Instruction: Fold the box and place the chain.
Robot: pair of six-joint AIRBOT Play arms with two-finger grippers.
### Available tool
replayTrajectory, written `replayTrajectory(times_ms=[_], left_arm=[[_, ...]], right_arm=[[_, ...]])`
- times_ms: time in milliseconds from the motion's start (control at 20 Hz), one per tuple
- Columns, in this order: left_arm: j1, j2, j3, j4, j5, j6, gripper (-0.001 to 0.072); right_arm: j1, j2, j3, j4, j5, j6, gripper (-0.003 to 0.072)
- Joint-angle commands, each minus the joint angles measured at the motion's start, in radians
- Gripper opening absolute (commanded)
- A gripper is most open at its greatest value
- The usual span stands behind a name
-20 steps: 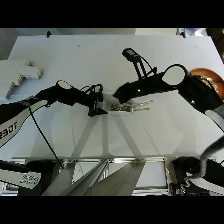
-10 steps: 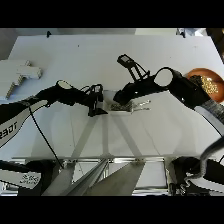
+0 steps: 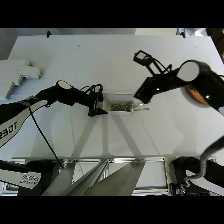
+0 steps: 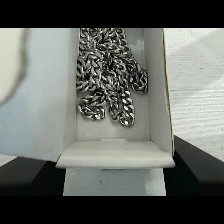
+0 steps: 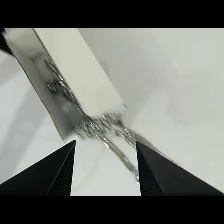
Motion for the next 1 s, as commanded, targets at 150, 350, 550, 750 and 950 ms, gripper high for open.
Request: replayTrajectory(times_ms=[150, 350, 550, 750, 950], left_arm=[[0.000, 0.000, 0.000, 0.000, 0.000, 0.000, 0.0395], [0.000, 0.000, 0.000, 0.000, 0.000, 0.000, 0.0395], [0.000, 0.000, 0.000, 0.000, 0.000, 0.000, 0.0395], [0.000, 0.000, 0.000, 0.000, 0.000, 0.000, 0.0395], [0.000, 0.000, 0.000, 0.000, 0.000, 0.000, 0.0395]], right_arm=[[-0.102, -0.109, -0.001, -0.035, 0.080, -0.311, 0.0542], [-0.101, -0.245, -0.001, -0.034, 0.071, -0.406, 0.0579], [-0.036, -0.278, -0.003, -0.089, -0.006, -0.497, 0.0597], [0.016, -0.278, -0.010, -0.094, -0.063, -0.535, 0.0593], [0.020, -0.278, -0.055, -0.098, -0.104, -0.566, 0.0597]])
